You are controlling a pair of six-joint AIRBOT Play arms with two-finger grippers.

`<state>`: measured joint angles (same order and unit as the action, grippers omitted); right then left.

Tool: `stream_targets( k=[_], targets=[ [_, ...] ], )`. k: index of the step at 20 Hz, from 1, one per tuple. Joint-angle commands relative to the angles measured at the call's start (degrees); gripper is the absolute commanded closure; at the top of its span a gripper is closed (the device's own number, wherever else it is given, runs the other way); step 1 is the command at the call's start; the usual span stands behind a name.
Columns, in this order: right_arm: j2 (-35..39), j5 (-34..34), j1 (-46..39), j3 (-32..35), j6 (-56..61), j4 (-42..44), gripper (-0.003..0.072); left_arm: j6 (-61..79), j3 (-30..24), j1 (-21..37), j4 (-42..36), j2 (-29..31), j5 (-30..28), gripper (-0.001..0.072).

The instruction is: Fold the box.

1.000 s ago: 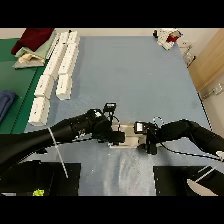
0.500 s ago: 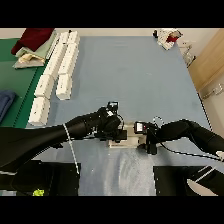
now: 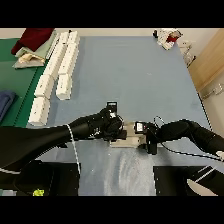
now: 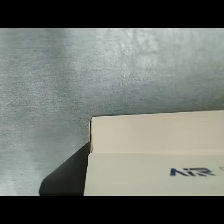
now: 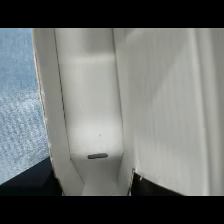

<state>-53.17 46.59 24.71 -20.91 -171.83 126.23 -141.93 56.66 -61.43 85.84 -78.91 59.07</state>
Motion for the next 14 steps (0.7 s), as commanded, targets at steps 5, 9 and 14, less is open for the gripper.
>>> stream_targets(
  k=[5,9,14],
  targets=[
    [0.02,-0.04,0.02,0.02,-0.11,0.02,0.0220,0.07,0.07,-0.74,-0.50,-0.42,0.09,0.0694],
    [0.02,-0.04,0.02,0.02,-0.11,0.02,0.0220,-0.15,0.07,-0.72,-0.50,-0.42,0.02,0.0142],
    [0.02,-0.04,0.02,0.02,-0.11,0.02,0.0220,-0.22,0.04,-0.63,-0.02,-0.42,0.09,0.0372]
  ],
)
